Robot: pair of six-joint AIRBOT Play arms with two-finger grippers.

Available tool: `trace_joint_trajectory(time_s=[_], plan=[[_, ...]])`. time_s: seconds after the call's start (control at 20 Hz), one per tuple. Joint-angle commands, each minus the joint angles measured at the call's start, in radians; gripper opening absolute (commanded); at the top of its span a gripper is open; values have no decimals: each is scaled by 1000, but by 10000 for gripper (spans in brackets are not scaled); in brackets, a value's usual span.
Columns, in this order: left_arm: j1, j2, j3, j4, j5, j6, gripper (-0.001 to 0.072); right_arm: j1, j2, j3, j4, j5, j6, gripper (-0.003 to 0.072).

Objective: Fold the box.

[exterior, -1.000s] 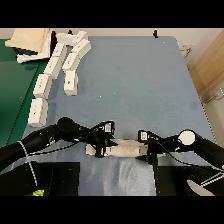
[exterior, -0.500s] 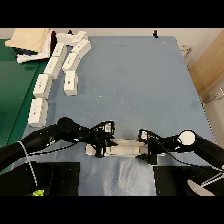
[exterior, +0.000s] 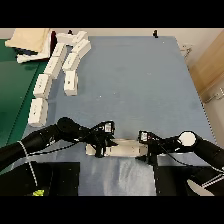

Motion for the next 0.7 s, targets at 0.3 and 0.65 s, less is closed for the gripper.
trace_joint_trajectory(time_s=[0.3,0.65], plan=[[1,0,1,0,0,0,15,-1,101,7,19,18,4,702],[1,0,1,0,1,0,15,-1,113,6,8,30,3,702]])
